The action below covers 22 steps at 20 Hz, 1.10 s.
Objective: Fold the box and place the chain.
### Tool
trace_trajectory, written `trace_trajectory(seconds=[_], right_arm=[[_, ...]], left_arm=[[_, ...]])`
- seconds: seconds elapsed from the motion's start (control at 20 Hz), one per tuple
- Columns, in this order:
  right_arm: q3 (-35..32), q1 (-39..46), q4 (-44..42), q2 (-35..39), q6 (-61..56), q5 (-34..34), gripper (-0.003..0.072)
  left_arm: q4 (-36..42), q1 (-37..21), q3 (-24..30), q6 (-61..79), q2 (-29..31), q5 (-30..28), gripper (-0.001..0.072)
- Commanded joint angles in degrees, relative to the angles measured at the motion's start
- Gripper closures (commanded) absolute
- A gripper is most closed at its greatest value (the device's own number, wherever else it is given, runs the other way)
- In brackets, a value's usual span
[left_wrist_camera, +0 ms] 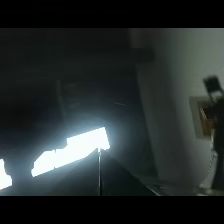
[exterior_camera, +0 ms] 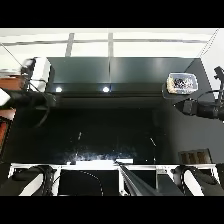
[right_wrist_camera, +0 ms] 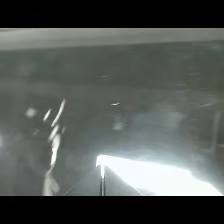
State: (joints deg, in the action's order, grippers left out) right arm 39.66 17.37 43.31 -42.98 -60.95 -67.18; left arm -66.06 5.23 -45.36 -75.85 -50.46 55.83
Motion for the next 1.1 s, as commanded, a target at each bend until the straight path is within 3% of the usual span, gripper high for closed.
trace_trajectory(seconds=[0.0,0.3,0.55,1.05], right_arm=[[-6.36,0.0,5.31,1.22,-0.13,9.84,0.0677],[-8.37,0.0,7.76,1.22,-0.13,11.56,0.0675],[-8.37,0.0,7.76,1.22,-0.13,11.56,0.0675],[-8.37,0.0,7.76,1.22,-0.13,11.56,0.0675]], left_arm=[[-9.11,13.35,5.77,-13.92,5.03,-8.33,0.0686],[-10.25,20.52,9.88,-19.85,5.07,-17.4,0.0686],[-13.22,22.16,12.63,-25.29,6.03,-18.67,0.0686],[-12.94,22.18,12.68,-25.24,5.99,-19.45,0.0685]])
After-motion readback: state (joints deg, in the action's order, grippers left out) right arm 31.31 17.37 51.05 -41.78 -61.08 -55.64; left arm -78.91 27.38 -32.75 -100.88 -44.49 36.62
